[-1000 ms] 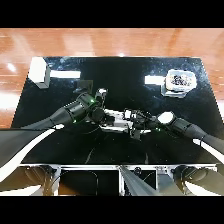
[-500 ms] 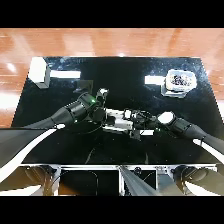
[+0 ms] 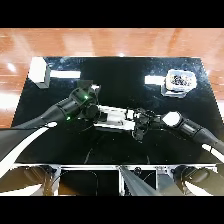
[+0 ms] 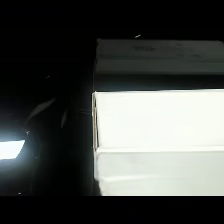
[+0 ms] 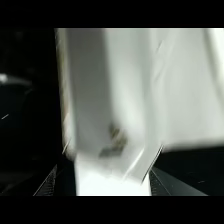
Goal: Fold the box and place the chain.
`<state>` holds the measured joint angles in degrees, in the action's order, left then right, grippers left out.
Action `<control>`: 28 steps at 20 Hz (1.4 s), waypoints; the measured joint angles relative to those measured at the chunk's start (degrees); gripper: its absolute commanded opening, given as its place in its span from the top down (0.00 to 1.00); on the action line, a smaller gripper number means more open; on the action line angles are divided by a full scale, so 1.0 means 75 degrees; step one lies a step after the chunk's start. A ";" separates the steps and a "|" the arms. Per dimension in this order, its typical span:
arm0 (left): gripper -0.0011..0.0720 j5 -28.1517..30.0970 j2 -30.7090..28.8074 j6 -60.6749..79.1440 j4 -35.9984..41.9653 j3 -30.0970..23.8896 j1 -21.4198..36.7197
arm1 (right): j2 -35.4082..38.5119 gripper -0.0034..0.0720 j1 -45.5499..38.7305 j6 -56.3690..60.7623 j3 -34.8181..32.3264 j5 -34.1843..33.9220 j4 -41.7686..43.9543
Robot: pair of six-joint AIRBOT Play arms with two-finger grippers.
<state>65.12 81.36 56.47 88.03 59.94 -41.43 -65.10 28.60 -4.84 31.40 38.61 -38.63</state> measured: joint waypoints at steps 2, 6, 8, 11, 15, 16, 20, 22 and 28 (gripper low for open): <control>0.96 -0.0143 -0.0140 -0.0044 -0.0012 -0.0291 0.0064 | 0.0070 0.01 0.0017 0.0280 0.0000 0.0248 -0.0344; 0.96 -0.0463 -0.0195 -0.0076 0.0169 -0.0650 0.0114 | 0.0090 0.01 0.0035 0.0501 0.0000 0.0102 -0.0624; 0.96 -0.0574 -0.0181 -0.0076 0.0201 -0.0711 0.0125 | 0.0023 0.01 0.0044 0.0542 0.0015 -0.0015 -0.0638; 0.96 -0.0629 -0.0166 -0.0073 0.0245 -0.0749 0.0128 | -0.0163 0.01 0.0067 0.0568 0.0125 -0.0125 -0.0562; 0.96 -0.0673 -0.0157 -0.0073 0.0268 -0.0775 0.0128 | -0.0525 0.19 0.0093 0.0589 0.0417 -0.0204 -0.0358; 0.96 -0.0685 -0.0154 -0.0073 0.0271 -0.0781 0.0128 | -0.0600 0.40 0.0134 0.0577 0.0475 -0.0201 -0.0347; 0.96 -0.0699 -0.0154 -0.0073 0.0303 -0.0781 0.0131 | -0.0734 0.83 0.0361 0.0510 0.0577 -0.0166 -0.0289; 0.96 -0.0708 -0.0154 -0.0073 0.0323 -0.0781 0.0134 | -0.0764 0.83 0.0484 0.0495 0.0603 -0.0187 -0.0262; 0.96 -0.0729 -0.0154 -0.0076 0.0367 -0.0781 0.0131 | -0.0892 0.83 0.0624 0.0475 0.0618 -0.0385 0.0280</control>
